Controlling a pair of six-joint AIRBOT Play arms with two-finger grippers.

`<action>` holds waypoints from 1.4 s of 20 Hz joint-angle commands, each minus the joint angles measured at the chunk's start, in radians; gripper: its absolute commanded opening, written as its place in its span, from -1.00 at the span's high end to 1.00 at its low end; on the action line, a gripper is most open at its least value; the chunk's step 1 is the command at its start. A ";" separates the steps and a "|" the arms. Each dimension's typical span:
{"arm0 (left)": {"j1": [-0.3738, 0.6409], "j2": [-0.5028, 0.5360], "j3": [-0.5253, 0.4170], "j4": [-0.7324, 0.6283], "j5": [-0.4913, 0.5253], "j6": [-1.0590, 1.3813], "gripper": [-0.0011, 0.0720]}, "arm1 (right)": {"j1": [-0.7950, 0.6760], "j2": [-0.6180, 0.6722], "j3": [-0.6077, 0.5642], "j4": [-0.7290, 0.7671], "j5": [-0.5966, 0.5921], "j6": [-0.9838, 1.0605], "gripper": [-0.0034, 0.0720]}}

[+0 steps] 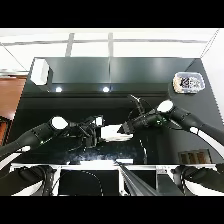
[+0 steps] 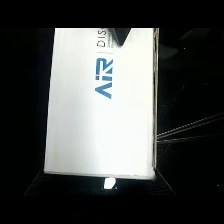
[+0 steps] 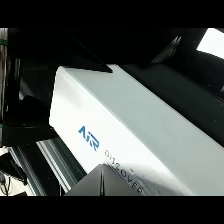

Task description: Fold the box and place the chain.

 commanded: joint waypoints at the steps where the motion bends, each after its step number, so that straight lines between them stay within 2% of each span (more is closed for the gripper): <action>1: 0.000 -0.001 0.000 0.000 0.000 0.000 -0.18 | 0.000 -0.001 0.000 -0.005 -0.016 -0.001 0.88; 6: 0.000 -0.001 0.000 0.000 0.000 0.000 -0.18 | -0.077 0.055 0.087 -0.007 0.132 -0.031 0.88; 8: 0.000 -0.001 0.000 0.000 0.000 0.000 -0.18 | -0.158 0.137 0.127 -0.040 0.184 -0.027 0.88; 11: 0.000 -0.001 0.000 0.000 0.003 -0.004 -0.22 | -0.310 0.304 0.135 -0.193 0.185 0.036 0.88; 12: 0.000 0.001 0.001 0.000 0.012 -0.004 -0.55 | -0.358 0.348 0.135 -0.242 0.186 0.075 0.88; 13: 0.000 0.008 0.003 0.001 0.013 -0.009 -1.00 | -0.406 0.391 0.135 -0.282 0.193 0.107 0.88; 15: 0.001 0.044 0.017 0.051 0.010 -0.090 -1.00 | -0.480 0.448 0.135 -0.319 0.216 0.120 0.88; 17: 0.001 0.095 0.040 0.166 -0.016 -0.243 -1.00 | -0.534 0.469 0.135 -0.320 0.240 0.121 0.88; 19: 0.002 0.146 0.072 0.273 -0.117 -0.364 -1.00 | -0.554 0.470 0.135 -0.321 0.238 0.124 0.88; 21: 0.000 0.180 0.102 0.307 -0.219 -0.418 -1.00 | -0.554 0.470 0.135 -0.321 0.222 0.124 0.88; 23: -0.001 0.191 0.121 0.285 -0.215 -0.447 -1.00 | -0.554 0.470 0.134 -0.320 0.209 0.124 0.88; 25: -0.002 0.180 0.132 0.216 -0.144 -0.447 -0.98 | -0.554 0.470 0.134 -0.320 0.205 0.124 0.88; 28: -0.014 0.114 0.167 0.148 -0.095 -0.447 -0.98 | -0.554 0.470 0.132 -0.321 0.208 0.124 0.88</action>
